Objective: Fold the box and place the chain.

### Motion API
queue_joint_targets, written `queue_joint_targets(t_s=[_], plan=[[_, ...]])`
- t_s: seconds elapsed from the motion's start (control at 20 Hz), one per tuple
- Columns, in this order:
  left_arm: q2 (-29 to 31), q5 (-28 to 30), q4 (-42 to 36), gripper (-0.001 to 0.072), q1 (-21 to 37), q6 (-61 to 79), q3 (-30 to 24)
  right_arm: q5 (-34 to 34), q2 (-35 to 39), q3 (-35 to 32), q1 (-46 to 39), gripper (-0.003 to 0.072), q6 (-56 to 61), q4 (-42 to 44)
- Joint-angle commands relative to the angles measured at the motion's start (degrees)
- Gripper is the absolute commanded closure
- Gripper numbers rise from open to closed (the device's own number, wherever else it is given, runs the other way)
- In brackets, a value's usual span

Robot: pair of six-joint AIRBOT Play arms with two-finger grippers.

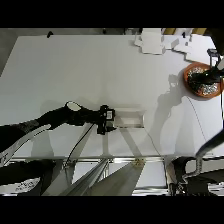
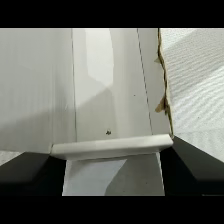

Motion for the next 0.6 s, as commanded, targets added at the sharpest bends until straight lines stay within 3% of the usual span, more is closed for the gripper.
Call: queue_joint_targets(t_s=[0.0,0.2,0.3,0.55], plan=[[0.0,0.0,0.0,0.0496,0.0,0.0,0.0,-2.9,-1.7,0.0,-0.2,0.0417,-4.4,5.3],[0.0,0.0,0.0,0.0496,0.0,0.0,0.0,-5.2,-1.7,0.0,-0.2,0.0419,-4.7,6.1],[0.0,0.0,0.0,0.0496,0.0,0.0,0.0,-5.4,-1.8,0.0,-0.2,0.0467,-4.7,6.1],[0.0,0.0,0.0,0.0496,0.0,0.0,0.0,-4.9,-2.3,0.0,-0.2,0.0468,-4.6,6.3]])
